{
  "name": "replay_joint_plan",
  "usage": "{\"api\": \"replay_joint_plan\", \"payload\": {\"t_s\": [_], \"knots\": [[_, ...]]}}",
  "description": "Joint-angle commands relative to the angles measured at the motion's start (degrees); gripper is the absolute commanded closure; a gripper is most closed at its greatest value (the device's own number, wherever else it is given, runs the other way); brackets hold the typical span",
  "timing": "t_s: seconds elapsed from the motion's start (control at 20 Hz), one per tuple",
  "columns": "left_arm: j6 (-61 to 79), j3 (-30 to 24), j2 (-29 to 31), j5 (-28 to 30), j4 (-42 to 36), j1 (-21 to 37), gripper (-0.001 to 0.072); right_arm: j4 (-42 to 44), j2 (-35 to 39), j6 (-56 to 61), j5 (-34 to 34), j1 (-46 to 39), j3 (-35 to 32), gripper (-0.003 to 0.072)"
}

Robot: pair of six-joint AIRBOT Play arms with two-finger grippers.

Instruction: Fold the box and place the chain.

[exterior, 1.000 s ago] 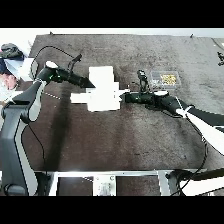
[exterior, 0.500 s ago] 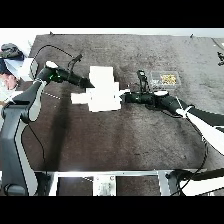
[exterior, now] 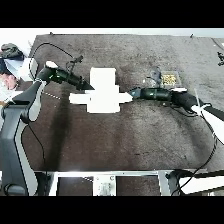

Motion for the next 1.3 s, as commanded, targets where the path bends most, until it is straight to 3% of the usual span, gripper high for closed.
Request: {"api": "replay_joint_plan", "payload": {"t_s": [0.0, 0.15, 0.35, 0.75, 1.25], "knots": [[10.1, 0.0, 0.7, -1.3, -0.1, 0.1, 0.0704, 0.3, 0.1, 0.4, 5.4, -6.3, 0.0, 0.0238], [16.8, -0.6, 2.8, -0.8, -2.4, 0.1, 0.0705, 0.3, 0.1, 0.4, 6.5, -8.5, 0.0, 0.0237], [26.3, -8.0, 7.7, 7.1, -3.9, 0.1, 0.0704, -0.6, 0.1, 0.0, 6.5, -8.5, 0.0, 0.0237], [39.5, -17.9, 7.6, 14.9, -3.5, -0.1, 0.0702, 3.6, 0.1, -7.2, 8.4, -8.5, 0.0, 0.0237], [43.1, -19.5, 7.6, 17.4, -3.5, -0.1, 0.0699, 5.0, 0.1, -14.7, 9.4, -8.5, 0.0, 0.0237]]}}
